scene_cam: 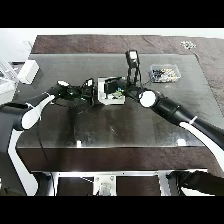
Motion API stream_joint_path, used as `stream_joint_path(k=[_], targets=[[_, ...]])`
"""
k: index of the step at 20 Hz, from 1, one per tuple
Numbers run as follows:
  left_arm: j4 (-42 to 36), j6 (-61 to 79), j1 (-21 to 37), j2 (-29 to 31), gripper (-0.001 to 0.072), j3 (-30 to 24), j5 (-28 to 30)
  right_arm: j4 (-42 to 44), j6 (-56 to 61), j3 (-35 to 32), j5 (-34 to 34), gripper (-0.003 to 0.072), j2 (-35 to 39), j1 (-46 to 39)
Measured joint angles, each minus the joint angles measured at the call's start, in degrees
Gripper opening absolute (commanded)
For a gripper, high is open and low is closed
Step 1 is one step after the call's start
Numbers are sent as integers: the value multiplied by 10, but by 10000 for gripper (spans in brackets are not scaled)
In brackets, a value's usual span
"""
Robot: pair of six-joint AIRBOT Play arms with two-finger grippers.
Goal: Fold the box and place the chain.
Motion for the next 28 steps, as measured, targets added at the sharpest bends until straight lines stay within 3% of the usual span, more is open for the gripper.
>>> stream_joint_path(k=[1,2,3,4,10,12,20,22,28], targets=[[0,0,0,0,524,0,0,0,1,-5,-1,4,-12,-3],[0,0,0,0,524,0,0,0,2,-8,-2,131,-24,-5],[0,0,0,0,524,0,0,0,3,-11,-2,385,-37,-9],[0,0,0,0,524,0,0,0,2,-12,-2,427,-47,-12],[0,0,0,0,524,0,0,-2,0,-14,-12,433,-68,-52],[0,0,0,0,524,0,0,-2,0,-14,-13,472,-56,-76],[0,0,0,0,524,0,0,0,2,-76,-18,474,-7,-257],[0,0,0,0,524,0,0,13,15,-86,-26,570,-21,-298],[0,0,0,0,524,0,0,48,33,-4,-26,570,-139,-329]])
